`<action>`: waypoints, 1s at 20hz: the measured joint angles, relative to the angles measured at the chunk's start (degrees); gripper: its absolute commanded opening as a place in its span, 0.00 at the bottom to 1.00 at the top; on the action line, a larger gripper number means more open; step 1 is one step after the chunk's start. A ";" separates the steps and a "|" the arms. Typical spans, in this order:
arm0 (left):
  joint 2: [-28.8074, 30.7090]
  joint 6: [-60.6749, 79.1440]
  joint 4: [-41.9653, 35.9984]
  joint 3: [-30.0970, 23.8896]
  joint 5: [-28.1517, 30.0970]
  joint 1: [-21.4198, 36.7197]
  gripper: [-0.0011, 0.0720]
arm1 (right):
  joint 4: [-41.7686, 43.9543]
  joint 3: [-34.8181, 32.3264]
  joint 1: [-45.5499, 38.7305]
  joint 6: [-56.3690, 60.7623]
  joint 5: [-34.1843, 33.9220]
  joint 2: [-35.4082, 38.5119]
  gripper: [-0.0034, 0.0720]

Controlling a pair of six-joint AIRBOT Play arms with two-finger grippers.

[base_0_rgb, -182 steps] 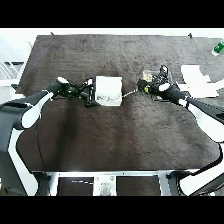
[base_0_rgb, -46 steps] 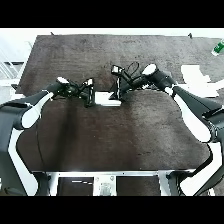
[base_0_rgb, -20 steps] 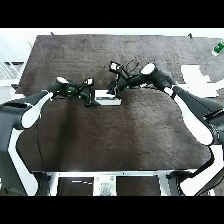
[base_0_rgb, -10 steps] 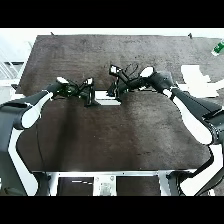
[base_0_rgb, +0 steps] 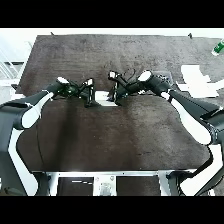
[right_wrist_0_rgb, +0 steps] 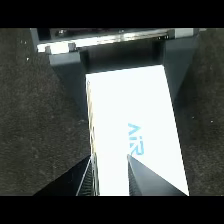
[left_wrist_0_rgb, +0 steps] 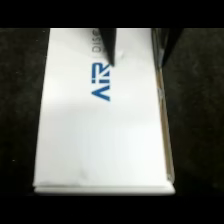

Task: Fold the box and place the chain.

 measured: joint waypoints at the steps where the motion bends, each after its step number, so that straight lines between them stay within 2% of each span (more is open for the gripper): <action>1: 0.00 0.00 0.00 0.00 -0.07 -0.02 0.66 | 0.61 -0.07 -0.17 0.02 0.68 -0.02 0.40; 4: 0.00 -0.02 0.00 0.00 -0.11 -0.04 0.66 | 2.01 -0.04 -0.83 0.00 2.19 0.15 0.40; 8: 0.00 -0.26 -0.13 -0.02 0.13 -0.02 0.66 | 9.44 0.15 -2.82 -0.09 3.39 1.75 0.39; 11: 0.00 -0.26 -0.17 -0.02 0.22 -0.02 0.66 | 15.26 -0.04 -4.13 0.09 5.05 2.80 0.06; 15: 0.00 -0.28 -0.22 -0.02 0.37 -0.02 0.66 | 19.19 -3.28 -4.72 3.80 4.81 3.21 0.06; 20: 0.00 -0.28 -0.26 -0.02 0.44 -0.02 0.66 | 20.06 -10.12 -4.33 9.49 -4.61 3.32 0.06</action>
